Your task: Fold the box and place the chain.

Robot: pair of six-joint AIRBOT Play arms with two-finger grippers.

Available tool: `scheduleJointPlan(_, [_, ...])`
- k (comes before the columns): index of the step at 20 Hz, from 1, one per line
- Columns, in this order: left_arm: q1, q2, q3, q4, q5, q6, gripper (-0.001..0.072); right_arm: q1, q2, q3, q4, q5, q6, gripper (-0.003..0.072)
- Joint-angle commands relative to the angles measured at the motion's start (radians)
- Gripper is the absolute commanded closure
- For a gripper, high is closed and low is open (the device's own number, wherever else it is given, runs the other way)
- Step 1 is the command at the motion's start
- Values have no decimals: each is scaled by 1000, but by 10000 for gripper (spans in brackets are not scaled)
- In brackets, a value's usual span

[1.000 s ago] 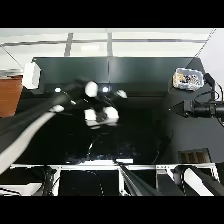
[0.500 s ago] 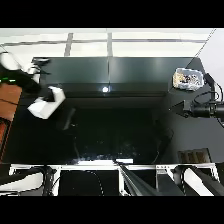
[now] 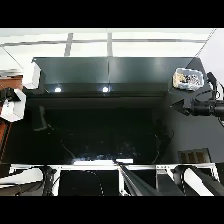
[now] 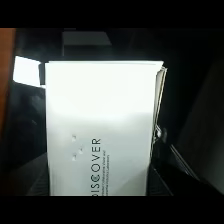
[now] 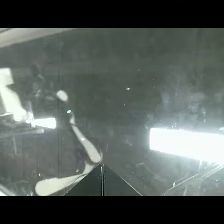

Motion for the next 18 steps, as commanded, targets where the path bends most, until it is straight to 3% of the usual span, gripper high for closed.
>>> scheduleJointPlan(1, [20,-35,1,-40,157,71,530,0,1,0,3,-38,6,675])
scheduleJointPlan(10, [-77,-159,2,-97,319,90,531,0,1,0,2,-103,8,675])
scheduleJointPlan(16, [-87,-174,4,-98,451,100,529,0,1,0,2,-102,37,675])
scheduleJointPlan(17, [-90,-178,7,-98,461,125,504,0,1,0,2,-102,48,675])
scheduleJointPlan(18, [-96,-181,12,-98,463,160,356,0,1,0,2,-101,60,675])
